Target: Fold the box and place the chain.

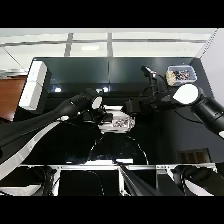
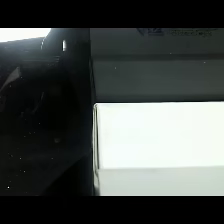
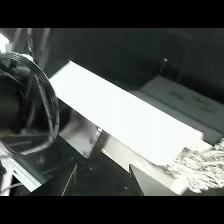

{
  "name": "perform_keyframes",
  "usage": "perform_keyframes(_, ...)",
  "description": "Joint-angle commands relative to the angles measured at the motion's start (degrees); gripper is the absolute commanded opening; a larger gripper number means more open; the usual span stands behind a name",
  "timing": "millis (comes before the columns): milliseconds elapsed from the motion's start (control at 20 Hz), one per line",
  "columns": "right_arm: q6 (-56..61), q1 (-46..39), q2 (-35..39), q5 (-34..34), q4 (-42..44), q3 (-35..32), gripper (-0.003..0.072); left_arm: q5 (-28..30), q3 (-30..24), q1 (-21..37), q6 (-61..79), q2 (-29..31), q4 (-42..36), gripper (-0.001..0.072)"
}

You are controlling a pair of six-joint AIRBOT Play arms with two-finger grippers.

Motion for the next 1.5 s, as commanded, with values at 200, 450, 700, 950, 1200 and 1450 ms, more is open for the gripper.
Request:
perform_keyframes(200, -12.85, -9.77, 8.63, 1.66, -14.73, -9.01, 0.0368, 0.02, 0.02, 0.02, 0.02, 0.02, 0.0, 0.003)
perform_keyframes(450, -32.46, -4.83, 6.62, -17.94, -14.84, -24.39, 0.0714, -0.04, 0.02, 0.02, 0.0, 0.02, 0.0, 0.003)
perform_keyframes(700, -65.24, -2.69, -0.17, -20.92, -5.05, -22.99, 0.0711, -0.02, 0.02, 0.0, 0.0, 0.02, -0.02, 0.003)
perform_keyframes(950, -101.07, -3.04, -6.08, -13.94, 16.52, -22.75, 0.0706, 0.04, 0.02, 0.04, 0.0, 0.02, 0.0, 0.003)
perform_keyframes(1200, -101.07, -3.1, -8.96, -20.44, 16.55, -22.75, 0.0706, 0.02, 0.02, 0.02, 0.0, 0.02, -0.02, 0.003)
perform_keyframes(1450, -96.67, -3.34, -9.05, -22.14, 17.03, -22.75, 0.0024, 0.0, 0.02, 0.02, 0.0, 0.02, -0.02, 0.0031)
